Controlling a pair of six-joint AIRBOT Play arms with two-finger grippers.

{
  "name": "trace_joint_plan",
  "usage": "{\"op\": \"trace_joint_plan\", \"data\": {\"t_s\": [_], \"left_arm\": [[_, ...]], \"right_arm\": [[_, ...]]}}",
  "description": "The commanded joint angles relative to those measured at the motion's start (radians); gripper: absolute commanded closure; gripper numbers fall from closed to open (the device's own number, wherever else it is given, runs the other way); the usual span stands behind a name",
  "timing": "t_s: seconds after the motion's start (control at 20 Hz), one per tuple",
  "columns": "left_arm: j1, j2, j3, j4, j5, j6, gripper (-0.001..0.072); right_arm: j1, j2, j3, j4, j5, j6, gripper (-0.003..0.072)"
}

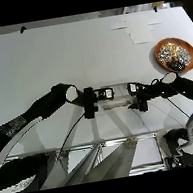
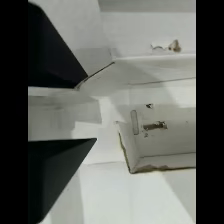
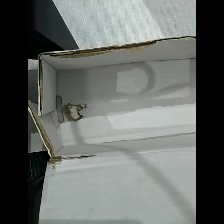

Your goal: Fold the box and place the chain.

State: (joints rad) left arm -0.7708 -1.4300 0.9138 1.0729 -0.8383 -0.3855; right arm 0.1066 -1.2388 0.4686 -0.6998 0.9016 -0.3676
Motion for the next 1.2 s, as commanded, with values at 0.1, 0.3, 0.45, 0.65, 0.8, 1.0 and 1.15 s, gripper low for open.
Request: {"op": "trace_joint_plan", "data": {"t_s": [0.1,0.3,0.45,0.65,0.8,1.0,1.15], "left_arm": [[-0.013,-0.002,-0.001,-0.053,0.018,0.027,0.0465],[-0.019,-0.003,-0.001,-0.098,0.063,0.027,0.0468],[-0.035,-0.003,-0.001,-0.119,0.104,0.027,0.0518],[-0.043,-0.016,-0.001,-0.139,0.124,0.026,0.052],[-0.054,-0.032,-0.001,-0.156,0.134,0.022,0.0519],[-0.06,-0.034,-0.001,-0.176,0.134,0.018,0.037],[-0.061,-0.033,-0.001,-0.18,0.119,0.018,0.0364]], "right_arm": [[0.0,0.0,0.0,0.0,0.0,0.0,0.0283],[0.0,0.0,0.0,0.0,0.0,0.0,0.0283],[0.0,0.0,0.0,0.0,0.0,0.0,0.0283],[0.0,0.0,0.0,0.0,0.0,0.0,0.0283],[0.0,0.0,0.0,0.0,0.0,0.0,0.0283],[0.0,0.0,0.0,0.0,0.0,0.0,0.0283],[0.0,0.0,0.0,0.0,0.0,0.0,0.0283]]}}
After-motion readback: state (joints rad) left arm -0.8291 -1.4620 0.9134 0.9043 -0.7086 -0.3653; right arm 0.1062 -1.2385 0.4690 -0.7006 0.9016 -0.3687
